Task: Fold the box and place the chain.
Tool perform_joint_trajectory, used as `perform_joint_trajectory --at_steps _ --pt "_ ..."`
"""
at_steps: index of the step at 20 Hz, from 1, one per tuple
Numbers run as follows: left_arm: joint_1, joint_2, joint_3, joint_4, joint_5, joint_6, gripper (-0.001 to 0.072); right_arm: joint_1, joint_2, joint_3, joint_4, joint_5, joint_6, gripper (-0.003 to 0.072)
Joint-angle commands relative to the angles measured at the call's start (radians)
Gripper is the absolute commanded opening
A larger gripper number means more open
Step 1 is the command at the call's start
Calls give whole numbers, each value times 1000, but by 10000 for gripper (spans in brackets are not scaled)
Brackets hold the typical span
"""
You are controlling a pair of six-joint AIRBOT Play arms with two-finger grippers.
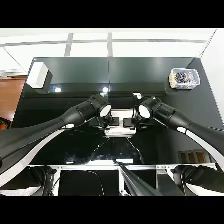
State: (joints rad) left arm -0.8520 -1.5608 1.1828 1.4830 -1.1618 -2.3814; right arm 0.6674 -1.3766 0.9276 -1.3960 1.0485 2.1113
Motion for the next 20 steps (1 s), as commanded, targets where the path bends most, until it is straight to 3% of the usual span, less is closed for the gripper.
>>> perform_joint_trajectory --at_steps 1,2,3,4,7,8,9,10,15,20 --pt "1 0 0 -3 2 -2 24 2 0 1 6 2 -1 229" --pt "1 0 0 -4 2 -2 24 2 0 1 7 2 -6 229" --pt "1 0 0 -3 2 -2 25 2 0 1 6 2 -8 76" --pt "1 0 0 -3 2 -3 25 2 0 1 7 -4 -11 13" --pt "1 0 0 -3 2 -3 25 2 1 1 7 -6 -10 15" --pt "1 0 0 -3 2 -2 25 1 3 1 8 -5 -10 39" --pt "1 0 0 -3 2 -2 25 0 11 1 8 -3 -10 235" --pt "1 0 0 -3 2 -3 25 0 24 2 8 3 -11 333" --pt "1 0 0 -3 2 -2 25 -1 190 3 -28 97 -70 333" --pt "1 0 0 -3 2 -2 25 -2 425 3 -347 310 -70 332"
